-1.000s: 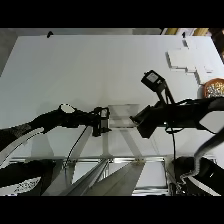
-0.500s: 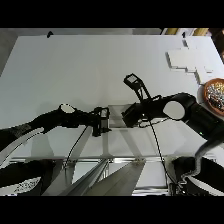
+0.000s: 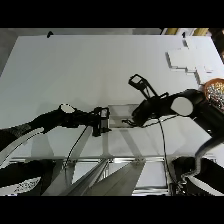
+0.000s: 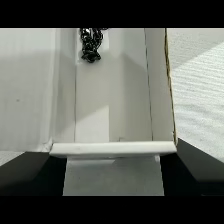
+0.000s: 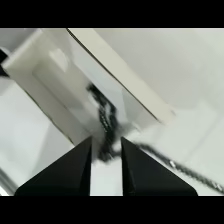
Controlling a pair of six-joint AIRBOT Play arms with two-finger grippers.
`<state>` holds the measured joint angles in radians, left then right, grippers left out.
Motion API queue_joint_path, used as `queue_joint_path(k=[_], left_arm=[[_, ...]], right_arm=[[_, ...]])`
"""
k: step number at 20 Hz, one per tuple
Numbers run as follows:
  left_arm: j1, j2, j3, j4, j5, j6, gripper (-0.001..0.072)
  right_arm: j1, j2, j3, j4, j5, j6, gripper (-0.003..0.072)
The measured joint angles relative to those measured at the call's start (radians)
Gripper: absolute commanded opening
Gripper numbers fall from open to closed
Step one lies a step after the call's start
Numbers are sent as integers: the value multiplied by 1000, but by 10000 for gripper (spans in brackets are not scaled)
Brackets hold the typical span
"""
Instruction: Fold the box and place the chain.
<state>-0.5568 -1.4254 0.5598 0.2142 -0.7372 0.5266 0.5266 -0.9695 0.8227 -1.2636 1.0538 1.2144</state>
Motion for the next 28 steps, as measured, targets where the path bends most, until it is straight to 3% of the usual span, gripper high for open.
queue_joint_path(k=[6, 11, 19, 28], left_arm=[[0, 0, 0, 0, 0, 0, 69], [0, 0, 0, 0, 0, 0, 69], [0, 0, 0, 0, 0, 0, 69], [0, 0, 0, 0, 0, 0, 69]], right_arm=[[-136, 40, -34, -33, 181, -514, 181], [-160, 17, -148, -20, 137, -863, 181], [-166, -77, -269, 18, -77, -1025, 179], [-166, -126, -280, 39, -129, -1111, 177]])
